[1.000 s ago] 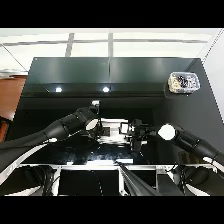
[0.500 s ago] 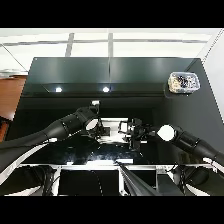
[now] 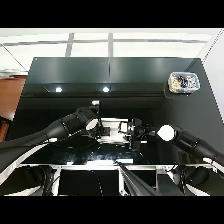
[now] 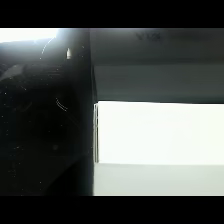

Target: Fold the box and place the chain.

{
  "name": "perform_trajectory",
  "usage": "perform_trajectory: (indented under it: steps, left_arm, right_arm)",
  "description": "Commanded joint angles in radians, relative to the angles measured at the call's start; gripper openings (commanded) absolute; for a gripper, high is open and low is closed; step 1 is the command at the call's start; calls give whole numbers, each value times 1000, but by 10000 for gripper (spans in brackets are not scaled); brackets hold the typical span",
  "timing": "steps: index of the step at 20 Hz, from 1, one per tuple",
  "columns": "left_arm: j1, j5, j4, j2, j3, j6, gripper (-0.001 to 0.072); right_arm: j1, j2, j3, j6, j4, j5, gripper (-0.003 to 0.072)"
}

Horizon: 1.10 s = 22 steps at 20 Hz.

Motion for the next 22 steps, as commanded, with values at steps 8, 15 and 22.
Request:
perform_trajectory:
  steps: [8,15,22]
  left_arm:
    - [0,0,0,0,0,-1,33]
    - [0,-2,0,0,0,-1,34]
    - [0,3,1,0,0,-1,34]
  right_arm:
    - [-245,121,44,542,-151,330,28]
    - [-735,177,55,1172,-359,615,28]
    - [-689,67,-152,1201,-37,491,28]
